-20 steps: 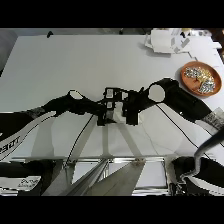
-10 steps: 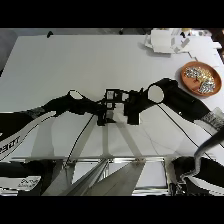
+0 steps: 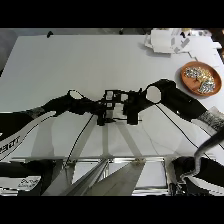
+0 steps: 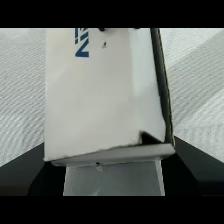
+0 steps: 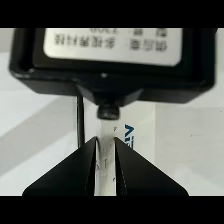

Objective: Fold the box and place the chain.

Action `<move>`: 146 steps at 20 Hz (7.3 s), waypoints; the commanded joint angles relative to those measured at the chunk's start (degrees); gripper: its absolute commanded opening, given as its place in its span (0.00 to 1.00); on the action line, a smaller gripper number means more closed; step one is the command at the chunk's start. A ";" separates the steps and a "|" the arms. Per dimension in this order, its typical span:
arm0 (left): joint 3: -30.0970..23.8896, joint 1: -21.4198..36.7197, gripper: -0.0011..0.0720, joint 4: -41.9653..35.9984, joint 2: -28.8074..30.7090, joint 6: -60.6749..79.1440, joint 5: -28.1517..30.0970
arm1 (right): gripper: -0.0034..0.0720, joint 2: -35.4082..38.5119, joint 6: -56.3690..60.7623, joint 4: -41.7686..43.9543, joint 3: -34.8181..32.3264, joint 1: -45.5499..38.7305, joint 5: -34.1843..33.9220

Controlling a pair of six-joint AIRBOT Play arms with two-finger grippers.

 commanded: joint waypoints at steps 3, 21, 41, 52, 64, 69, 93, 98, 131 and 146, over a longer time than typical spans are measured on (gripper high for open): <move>0.02 -0.02 0.36 0.04 0.04 0.11 -0.28 | 0.19 -0.09 0.07 0.15 -1.20 0.02 -0.63; 0.02 -0.02 0.36 0.02 0.04 0.11 -0.31 | 0.44 1.86 -0.02 3.61 -1.70 0.02 4.17; 0.02 -0.02 0.36 0.02 0.04 0.11 -0.28 | 0.07 -1.42 2.21 4.09 -4.28 0.02 2.29; 0.02 -0.02 0.36 0.04 0.04 0.11 -0.31 | 0.07 0.39 2.36 4.83 -8.24 0.02 -2.21; 0.02 -0.02 0.36 0.02 0.04 0.11 -0.31 | 0.07 23.98 42.73 -7.06 -11.89 -18.56 21.64; 0.02 -0.02 0.36 0.04 0.04 0.11 -0.31 | 0.07 40.00 48.48 -8.09 -27.74 -28.15 25.38; 0.02 -0.02 0.36 0.04 0.04 0.11 -0.50 | 0.07 52.04 48.50 -9.31 -32.63 -29.62 26.36; 0.02 -0.02 0.36 0.04 0.04 0.11 -0.50 | 0.07 52.04 48.50 -9.31 -32.63 -29.62 26.36; -7.21 47.69 0.01 33.05 37.13 -76.00 -0.15 | 0.07 52.04 48.50 -9.31 -32.63 -29.62 26.36; -20.98 51.52 0.14 60.06 37.13 -92.56 13.38 | 0.07 52.04 48.50 -9.31 -32.63 -29.62 26.36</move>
